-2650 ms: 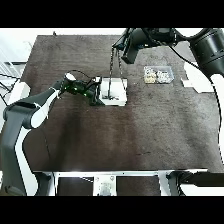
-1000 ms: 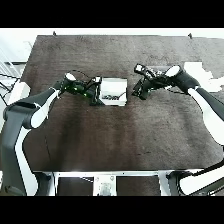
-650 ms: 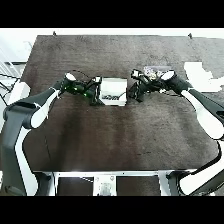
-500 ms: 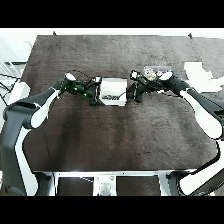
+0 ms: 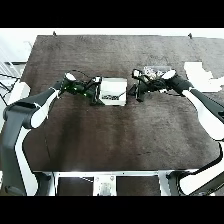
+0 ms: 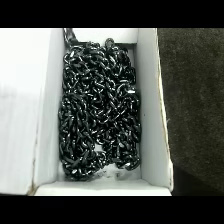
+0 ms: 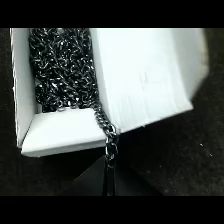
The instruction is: Fold the box and place the chain.
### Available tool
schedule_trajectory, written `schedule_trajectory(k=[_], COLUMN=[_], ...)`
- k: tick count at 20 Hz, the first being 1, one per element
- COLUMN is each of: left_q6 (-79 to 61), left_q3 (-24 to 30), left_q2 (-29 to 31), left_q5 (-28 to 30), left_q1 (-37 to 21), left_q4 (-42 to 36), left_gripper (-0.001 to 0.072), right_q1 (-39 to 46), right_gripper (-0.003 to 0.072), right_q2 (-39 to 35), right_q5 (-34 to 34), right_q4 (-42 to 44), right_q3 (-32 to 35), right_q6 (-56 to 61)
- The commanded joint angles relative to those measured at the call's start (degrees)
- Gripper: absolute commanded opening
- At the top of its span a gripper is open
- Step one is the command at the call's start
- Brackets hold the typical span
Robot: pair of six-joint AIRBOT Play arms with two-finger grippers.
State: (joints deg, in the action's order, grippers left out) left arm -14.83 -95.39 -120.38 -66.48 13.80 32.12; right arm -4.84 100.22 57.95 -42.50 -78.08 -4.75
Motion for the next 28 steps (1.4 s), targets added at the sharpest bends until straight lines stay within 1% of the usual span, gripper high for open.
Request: schedule_trajectory(k=[1,5,8,9,10,11,12,14,18,20,21,22,24,26,28], left_q6=[-0.02,-0.02,-0.02,-0.02,-0.02,-0.02,-0.02,-0.02,-0.02,-0.02,-0.02,-0.02,-0.02,-0.02,-0.02], left_q3=[-0.02,-0.02,-0.02,-0.02,-0.02,-0.02,-0.02,-0.02,-0.02,-0.02,-0.02,-0.02,-0.02,-0.02,-0.02], left_q2=[0.00,0.00,0.00,0.00,0.00,0.00,0.00,0.00,0.00,0.00,0.00,0.00,0.00,0.00,0.00], left_q5=[0.00,0.00,0.00,0.00,0.00,0.00,-0.02,0.00,-0.02,-0.02,-0.02,0.00,0.00,-0.04,-0.02], left_q1=[-0.04,-0.04,-0.04,-0.04,-0.04,-0.04,-0.04,-0.04,-0.02,-0.02,-0.02,-0.04,-0.02,-0.04,-0.02], left_q4=[0.02,0.02,0.02,0.02,0.02,0.02,0.02,0.02,0.02,0.02,0.02,0.02,0.02,0.02,0.02], left_gripper=[0.0628,0.0627,0.0628,0.0628,0.0628,0.0627,0.0628,0.0627,0.0627,0.0628,0.0627,0.0628,0.0627,0.0628,0.0627], right_q1=[1.25,-0.61,-4.24,-6.01,-7.34,-8.28,-8.68,-8.35,-5.79,-3.41,-2.10,-1.14,-0.42,-0.35,-0.44], right_gripper=[0.0013,0.0013,0.0015,0.0016,0.0118,0.0313,0.0353,0.0355,0.0357,0.0358,0.0355,0.0330,0.0190,0.0179,0.0180], right_q2=[-3.98,-8.04,-7.72,-7.23,-6.54,-5.92,-5.62,-6.29,-12.13,-13.44,-12.79,-11.50,-7.96,-4.57,-1.62], right_q5=[3.98,4.70,4.22,2.01,-0.94,-3.43,-4.81,-4.96,-5.29,-10.14,-11.69,-12.17,-12.07,-11.93,-9.18], right_q4=[-0.76,3.82,8.98,8.96,7.54,5.27,4.09,4.15,7.43,7.80,7.80,7.80,7.78,7.80,7.80], right_q3=[-0.07,-0.76,-1.09,-1.07,-1.03,-1.03,-1.03,-1.64,-4.26,-6.75,-8.13,-9.40,-11.02,-11.23,-11.23], right_q6=[2.51,2.84,3.80,5.81,7.54,7.78,7.78,8.50,10.19,15.45,17.51,19.37,20.63,20.65,20.65])
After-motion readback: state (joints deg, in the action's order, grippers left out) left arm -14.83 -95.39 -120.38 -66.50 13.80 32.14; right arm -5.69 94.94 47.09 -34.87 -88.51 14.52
